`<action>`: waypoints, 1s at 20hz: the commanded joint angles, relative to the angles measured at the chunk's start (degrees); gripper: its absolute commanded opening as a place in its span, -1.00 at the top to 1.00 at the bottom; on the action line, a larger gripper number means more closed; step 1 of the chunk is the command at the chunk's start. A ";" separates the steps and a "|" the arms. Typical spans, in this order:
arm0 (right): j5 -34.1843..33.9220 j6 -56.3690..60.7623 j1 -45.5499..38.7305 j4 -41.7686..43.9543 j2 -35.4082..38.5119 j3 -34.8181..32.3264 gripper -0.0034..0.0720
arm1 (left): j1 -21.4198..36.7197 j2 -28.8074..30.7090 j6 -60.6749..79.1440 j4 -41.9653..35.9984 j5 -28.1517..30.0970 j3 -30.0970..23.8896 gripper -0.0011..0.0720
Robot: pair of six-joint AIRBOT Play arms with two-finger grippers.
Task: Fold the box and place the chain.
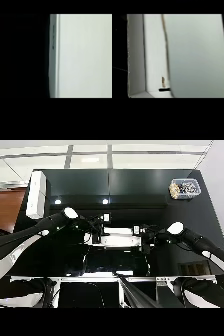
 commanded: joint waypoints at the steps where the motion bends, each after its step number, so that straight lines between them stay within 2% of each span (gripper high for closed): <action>1: 0.68 -0.94 -0.81 0.28 -1.20 0.02 -0.98 | -0.02 -0.02 0.11 0.04 -0.02 0.02 0.89; 2: 0.63 -1.14 -0.79 0.22 -1.88 0.15 -0.98 | -0.02 -0.02 0.11 0.04 -0.04 0.02 0.89; 3: 0.63 -1.07 -0.72 0.22 -1.95 0.26 -0.85 | -0.02 -0.02 0.11 0.04 -0.07 0.02 0.89; 20: -0.83 1.44 0.04 -1.07 -2.78 1.03 -0.85 | -0.02 -0.02 0.11 0.04 0.00 0.02 0.89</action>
